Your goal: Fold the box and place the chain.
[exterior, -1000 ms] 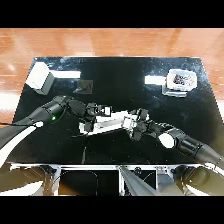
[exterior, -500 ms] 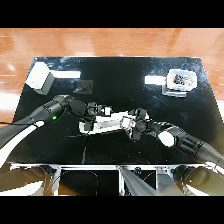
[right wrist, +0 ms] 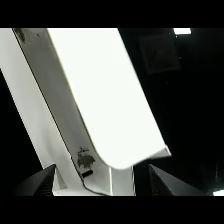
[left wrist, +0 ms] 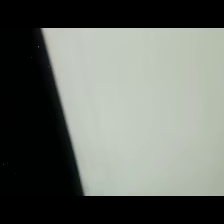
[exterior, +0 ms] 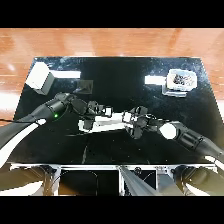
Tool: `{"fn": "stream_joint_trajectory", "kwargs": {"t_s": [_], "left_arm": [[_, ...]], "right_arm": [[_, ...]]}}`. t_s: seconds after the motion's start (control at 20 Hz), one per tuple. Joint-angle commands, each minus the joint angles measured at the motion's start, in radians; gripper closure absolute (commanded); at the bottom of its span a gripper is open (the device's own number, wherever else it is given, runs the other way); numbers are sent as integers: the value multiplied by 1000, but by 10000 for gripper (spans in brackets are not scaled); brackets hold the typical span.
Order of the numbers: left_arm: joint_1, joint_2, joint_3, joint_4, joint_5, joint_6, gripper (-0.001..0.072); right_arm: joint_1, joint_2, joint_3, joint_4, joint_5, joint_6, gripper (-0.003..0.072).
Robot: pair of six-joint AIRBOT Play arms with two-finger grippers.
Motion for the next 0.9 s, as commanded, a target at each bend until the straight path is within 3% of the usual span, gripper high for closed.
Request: {"fn": "stream_joint_trajectory", "kwargs": {"t_s": [0.0,0.25,0.45,0.85], "left_arm": [[1,-1,2,11,16,0,691],[1,-1,3,21,23,0,691],[1,-2,16,23,26,0,691],[1,-43,55,3,76,0,691]], "right_arm": [[-7,-59,49,114,31,-116,-29],[-50,-153,113,225,137,-191,-29],[-72,-181,114,285,339,-220,-29],[-71,-232,114,270,332,-212,-28]]}}
